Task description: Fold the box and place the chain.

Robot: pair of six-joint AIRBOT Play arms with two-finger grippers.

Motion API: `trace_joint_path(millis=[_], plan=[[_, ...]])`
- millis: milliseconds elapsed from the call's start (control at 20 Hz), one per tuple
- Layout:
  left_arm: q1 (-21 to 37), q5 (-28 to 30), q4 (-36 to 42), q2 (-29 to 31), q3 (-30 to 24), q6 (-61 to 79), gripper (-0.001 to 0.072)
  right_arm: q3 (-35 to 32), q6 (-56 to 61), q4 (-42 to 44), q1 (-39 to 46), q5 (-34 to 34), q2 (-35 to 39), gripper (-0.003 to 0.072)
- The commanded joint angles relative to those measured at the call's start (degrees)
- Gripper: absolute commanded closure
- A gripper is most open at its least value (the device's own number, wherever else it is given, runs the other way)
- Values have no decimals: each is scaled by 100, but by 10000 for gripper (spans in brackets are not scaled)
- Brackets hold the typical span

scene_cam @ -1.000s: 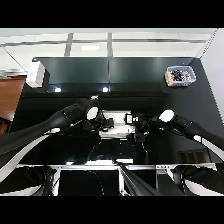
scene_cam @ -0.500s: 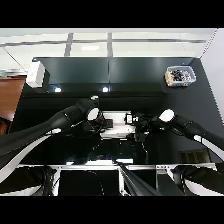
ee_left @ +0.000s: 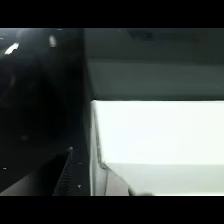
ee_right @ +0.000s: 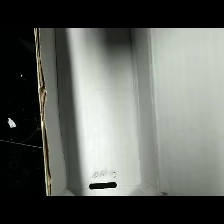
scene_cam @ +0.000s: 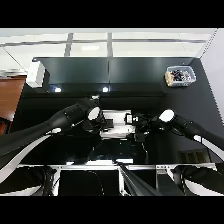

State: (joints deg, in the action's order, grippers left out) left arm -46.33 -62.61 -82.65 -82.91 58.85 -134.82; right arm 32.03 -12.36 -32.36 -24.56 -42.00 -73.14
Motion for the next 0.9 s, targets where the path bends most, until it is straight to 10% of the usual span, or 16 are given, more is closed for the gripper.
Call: trace_joint_path(millis=[0, 350, 450, 500, 850], plan=[[-144, -197, -378, -33, 136, -138, 337, 0, -2, -2, -2, 0, 2, 517], [-234, -262, -348, -245, 212, -221, 388, 0, -2, -2, -2, 0, 2, 517], [-234, -251, -343, -247, 212, -221, 665, 0, -2, -2, -2, -2, 2, 517], [-234, -225, -345, -245, 212, -219, 690, 0, -2, -2, -2, 0, 2, 517], [-234, -240, -343, -245, 212, -177, 690, 0, -2, -2, -2, -2, 2, 517]])
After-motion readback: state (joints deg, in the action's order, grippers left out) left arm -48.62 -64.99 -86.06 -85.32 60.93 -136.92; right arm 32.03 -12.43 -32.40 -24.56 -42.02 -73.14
